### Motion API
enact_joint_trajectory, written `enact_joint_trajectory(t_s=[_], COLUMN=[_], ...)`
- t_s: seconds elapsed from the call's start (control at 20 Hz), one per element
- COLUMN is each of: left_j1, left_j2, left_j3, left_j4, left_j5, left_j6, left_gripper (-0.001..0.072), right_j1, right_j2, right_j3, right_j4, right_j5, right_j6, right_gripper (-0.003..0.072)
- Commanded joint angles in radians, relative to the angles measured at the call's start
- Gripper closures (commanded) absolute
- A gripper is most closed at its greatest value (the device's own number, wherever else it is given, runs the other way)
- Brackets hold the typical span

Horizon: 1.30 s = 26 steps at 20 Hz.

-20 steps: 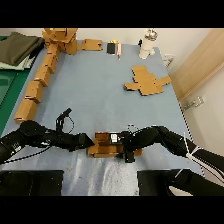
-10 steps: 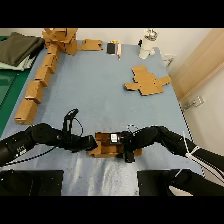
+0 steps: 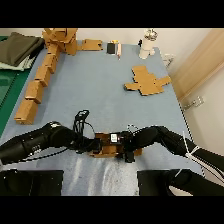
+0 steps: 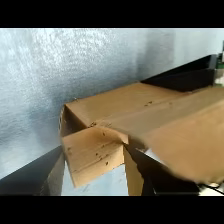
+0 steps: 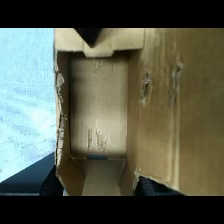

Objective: Fold the box.

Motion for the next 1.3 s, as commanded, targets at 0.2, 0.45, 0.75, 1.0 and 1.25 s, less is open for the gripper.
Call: enact_joint_trajectory(t_s=[0.2,0.45,0.75,1.0,1.25], left_j1=[-0.102,-0.11,-0.11,-0.143,-0.186], left_j2=[-0.117,-0.141,-0.148,-0.211,-0.29], left_j3=[0.14,0.151,0.171,0.215,0.298], left_j4=[0.238,0.258,0.299,0.306,0.378], left_j5=[-0.116,-0.153,-0.192,-0.219,-0.309], left_j6=[-0.216,-0.276,-0.359,-0.363,-0.401], left_gripper=[0.0165,0.0165,0.0166,0.0178,0.018], right_j1=[0.0,0.0,0.0,0.0,0.0], right_j2=[-0.001,-0.001,-0.001,-0.001,-0.001], right_j3=[0.001,0.001,0.001,0.001,0.001], right_j4=[-0.002,-0.003,-0.003,-0.003,-0.003], right_j5=[0.0,0.0,0.0,0.0,0.0], right_j6=[0.0,0.0,0.0,0.0,0.0], right_gripper=[0.0168,0.0168,0.0168,0.0168,0.0168])
